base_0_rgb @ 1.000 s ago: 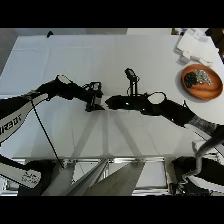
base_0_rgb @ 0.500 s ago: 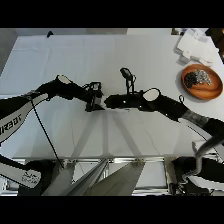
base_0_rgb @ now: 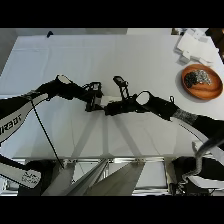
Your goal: Fold the box and place the chain.
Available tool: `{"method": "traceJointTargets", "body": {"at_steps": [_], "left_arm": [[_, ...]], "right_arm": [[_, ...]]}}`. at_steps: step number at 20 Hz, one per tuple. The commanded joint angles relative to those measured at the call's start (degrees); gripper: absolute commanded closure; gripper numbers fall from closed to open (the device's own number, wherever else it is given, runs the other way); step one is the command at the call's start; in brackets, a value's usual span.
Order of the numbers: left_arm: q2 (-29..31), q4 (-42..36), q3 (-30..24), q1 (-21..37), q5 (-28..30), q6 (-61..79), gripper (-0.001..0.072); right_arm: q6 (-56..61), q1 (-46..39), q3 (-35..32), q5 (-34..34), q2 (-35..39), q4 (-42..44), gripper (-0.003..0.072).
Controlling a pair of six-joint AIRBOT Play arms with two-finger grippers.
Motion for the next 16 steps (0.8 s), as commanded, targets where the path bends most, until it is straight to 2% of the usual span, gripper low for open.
{"method": "traceJointTargets", "body": {"at_steps": [1,5,8,16], "left_arm": [[0.04,0.0,0.02,0.0,0.02,-0.04,0.0432],[0.04,0.0,0.04,0.0,0.02,-0.04,0.0432],[0.04,0.0,0.02,0.0,0.0,-0.04,0.0432],[0.04,0.0,0.02,0.0,0.02,-0.04,0.0432]], "right_arm": [[0.85,0.28,0.04,0.59,-0.09,-0.94,0.0684],[0.13,0.26,0.04,0.0,4.28,-0.98,0.0684],[0.22,0.26,0.04,-3.67,8.02,-0.94,0.0685],[3.67,-0.24,1.33,-9.2,1.38,2.05,0.0686]]}}
